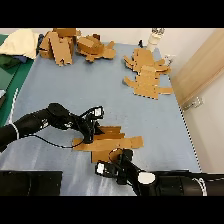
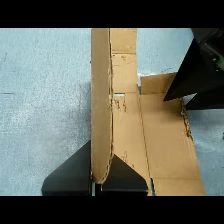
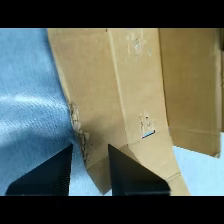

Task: Fold the box.

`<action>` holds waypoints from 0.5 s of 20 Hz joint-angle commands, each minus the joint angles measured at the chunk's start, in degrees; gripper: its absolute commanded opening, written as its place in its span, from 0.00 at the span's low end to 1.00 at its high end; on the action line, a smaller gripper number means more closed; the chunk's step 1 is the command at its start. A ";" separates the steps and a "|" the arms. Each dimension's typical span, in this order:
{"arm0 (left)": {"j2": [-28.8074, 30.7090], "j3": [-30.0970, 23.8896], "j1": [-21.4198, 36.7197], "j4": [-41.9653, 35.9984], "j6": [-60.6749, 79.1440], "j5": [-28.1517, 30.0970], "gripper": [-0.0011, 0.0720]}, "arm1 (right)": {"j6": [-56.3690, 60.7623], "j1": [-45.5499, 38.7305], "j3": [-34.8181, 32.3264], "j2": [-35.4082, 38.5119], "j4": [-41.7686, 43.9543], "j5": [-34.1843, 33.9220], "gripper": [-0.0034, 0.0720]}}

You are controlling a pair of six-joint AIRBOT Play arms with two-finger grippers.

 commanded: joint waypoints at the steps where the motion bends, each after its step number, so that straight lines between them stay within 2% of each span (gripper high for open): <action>1: -0.02 0.00 0.04 0.00 0.00 0.00 0.03 | 7.58 -0.02 0.52 0.48 -7.63 -2.56 0.54; 6: -0.02 0.00 0.04 0.00 0.00 0.00 0.03 | 7.54 0.02 0.76 3.41 -4.07 -2.89 0.54; 10: -0.02 0.00 0.04 0.00 0.00 0.02 0.03 | 8.85 -0.02 0.70 3.58 -4.52 -2.19 0.54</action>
